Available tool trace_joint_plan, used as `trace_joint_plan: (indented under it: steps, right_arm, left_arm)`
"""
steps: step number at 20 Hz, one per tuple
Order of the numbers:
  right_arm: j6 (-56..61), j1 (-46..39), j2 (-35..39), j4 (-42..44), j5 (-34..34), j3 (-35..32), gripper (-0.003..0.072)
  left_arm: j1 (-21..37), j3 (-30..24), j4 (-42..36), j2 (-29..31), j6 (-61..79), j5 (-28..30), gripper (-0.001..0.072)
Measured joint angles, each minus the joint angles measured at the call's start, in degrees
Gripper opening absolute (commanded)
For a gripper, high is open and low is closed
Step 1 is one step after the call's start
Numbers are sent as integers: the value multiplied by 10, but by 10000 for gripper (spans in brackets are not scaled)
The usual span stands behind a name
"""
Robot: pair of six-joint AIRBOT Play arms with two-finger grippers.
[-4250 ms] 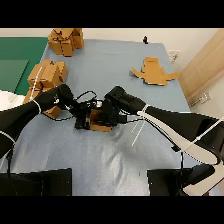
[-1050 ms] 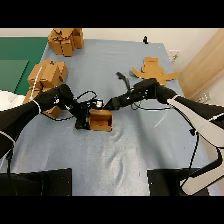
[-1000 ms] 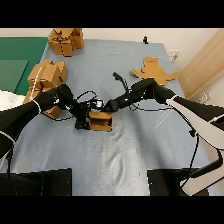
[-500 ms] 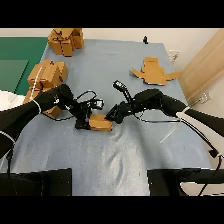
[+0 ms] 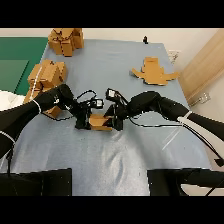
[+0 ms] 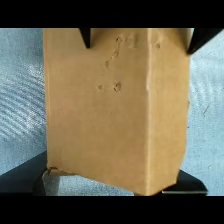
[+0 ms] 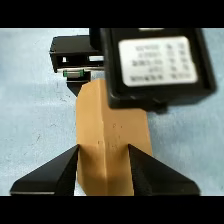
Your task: Fold the box.
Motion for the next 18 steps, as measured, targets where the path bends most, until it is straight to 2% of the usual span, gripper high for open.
trace_joint_plan:
  steps: [1,3,4,11,12,13,18]
  right_arm:
    - [-1,7,1,-4,14,0,481]
    - [-5,16,2,-9,40,0,297]
    - [-5,19,2,-10,50,0,234]
    - [-7,30,2,-16,60,0,202]
    - [-7,30,2,-18,59,0,158]
    - [-7,31,3,-21,58,0,144]
    - [-7,32,2,-40,51,-1,147]
  left_arm:
    - [0,0,0,0,0,0,283]
    - [0,0,0,0,-2,-1,284]
    - [0,0,0,0,-2,-2,284]
    - [0,0,0,0,-2,-7,284]
    - [0,0,0,0,-3,-8,283]
    - [0,0,0,0,-3,-8,284]
    - [0,0,0,0,-4,-12,283]
